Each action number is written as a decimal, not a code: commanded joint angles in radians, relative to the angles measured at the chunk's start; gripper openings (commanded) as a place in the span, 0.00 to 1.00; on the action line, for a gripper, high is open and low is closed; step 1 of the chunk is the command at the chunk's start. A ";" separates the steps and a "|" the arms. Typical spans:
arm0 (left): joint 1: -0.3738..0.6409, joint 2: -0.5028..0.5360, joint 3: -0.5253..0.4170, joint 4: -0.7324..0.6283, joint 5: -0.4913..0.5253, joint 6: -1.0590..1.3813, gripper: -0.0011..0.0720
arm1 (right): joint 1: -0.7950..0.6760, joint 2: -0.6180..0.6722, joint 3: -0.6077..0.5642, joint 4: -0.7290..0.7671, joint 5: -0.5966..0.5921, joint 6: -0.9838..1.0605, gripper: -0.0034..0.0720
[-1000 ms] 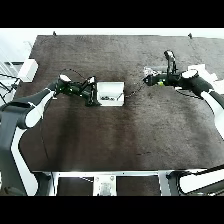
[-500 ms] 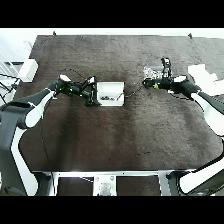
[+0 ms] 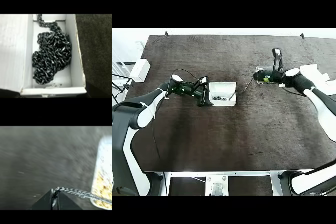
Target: Fold the box and place the chain.
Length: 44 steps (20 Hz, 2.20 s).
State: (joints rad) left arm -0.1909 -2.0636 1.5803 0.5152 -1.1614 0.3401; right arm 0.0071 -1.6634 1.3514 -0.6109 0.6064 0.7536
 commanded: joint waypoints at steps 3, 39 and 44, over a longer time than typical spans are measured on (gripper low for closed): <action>0.001 -0.001 0.000 0.000 -0.002 0.000 0.69 | 0.035 0.303 0.003 -0.045 0.173 -0.001 0.05; 0.001 -0.001 0.000 0.000 -0.001 0.000 0.69 | 0.282 0.403 -0.222 -0.066 -0.048 -0.189 0.61; 0.001 -0.001 0.000 0.000 -0.001 0.000 0.69 | 0.182 0.285 -0.126 -0.054 0.037 -0.341 0.59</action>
State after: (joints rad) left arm -0.1909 -2.0640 1.5803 0.5152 -1.1629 0.3401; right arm 0.2359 -1.3293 1.1725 -0.6712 0.5846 0.5140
